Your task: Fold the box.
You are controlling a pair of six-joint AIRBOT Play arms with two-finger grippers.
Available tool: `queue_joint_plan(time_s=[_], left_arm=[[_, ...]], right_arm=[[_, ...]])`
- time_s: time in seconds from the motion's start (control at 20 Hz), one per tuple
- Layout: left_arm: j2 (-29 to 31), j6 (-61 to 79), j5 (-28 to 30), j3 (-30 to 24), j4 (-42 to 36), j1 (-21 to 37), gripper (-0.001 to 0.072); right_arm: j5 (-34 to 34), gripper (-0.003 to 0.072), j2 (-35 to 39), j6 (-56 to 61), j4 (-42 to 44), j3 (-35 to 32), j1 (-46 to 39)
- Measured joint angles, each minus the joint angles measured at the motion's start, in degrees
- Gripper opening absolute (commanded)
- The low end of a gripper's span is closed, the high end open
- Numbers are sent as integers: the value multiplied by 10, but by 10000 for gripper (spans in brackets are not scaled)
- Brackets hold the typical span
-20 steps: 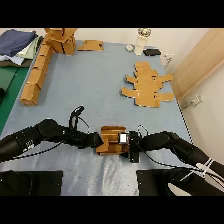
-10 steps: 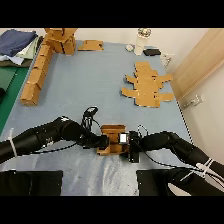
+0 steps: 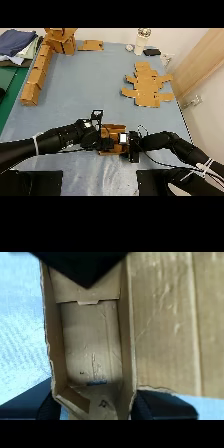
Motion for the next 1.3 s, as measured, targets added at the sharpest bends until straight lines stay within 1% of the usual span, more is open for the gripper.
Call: queue_joint_plan(time_s=[0.2,0.3,0.35,0.4,0.45,0.5,0.65,0.8,0.85,0.9,0.95,1.0,1.2,1.3], left_arm=[[-46,-34,-28,43,29,-16,524],[-64,-43,-40,55,34,-19,523],[-72,-52,-46,59,36,-21,402],[-77,-63,-53,62,38,-21,197],[-81,-73,-59,64,41,-21,49],[-83,-82,-70,65,44,-21,14],[-88,-96,-74,68,45,-22,14],[-90,-103,-76,69,44,-23,16],[-90,-104,-76,69,43,-23,35],[-90,-105,-76,70,42,-23,333],[-90,-105,-77,70,40,-23,519],[-90,-105,-65,70,33,-24,526],[-84,-105,-85,77,31,-23,526],[-74,-105,-82,82,36,-20,526]], right_arm=[[0,510,0,0,0,0,0],[0,510,0,0,0,0,0],[0,510,0,0,0,0,0],[0,510,0,0,0,0,0],[0,510,0,0,0,0,0],[-1,510,0,0,-2,0,0],[-1,510,0,0,-2,0,0],[0,510,0,0,-1,0,0],[0,510,0,0,-1,0,0],[0,510,0,0,-1,0,0],[0,510,0,0,0,0,0],[0,510,0,0,1,0,0],[0,510,0,0,1,0,0],[0,510,0,0,1,0,0]])
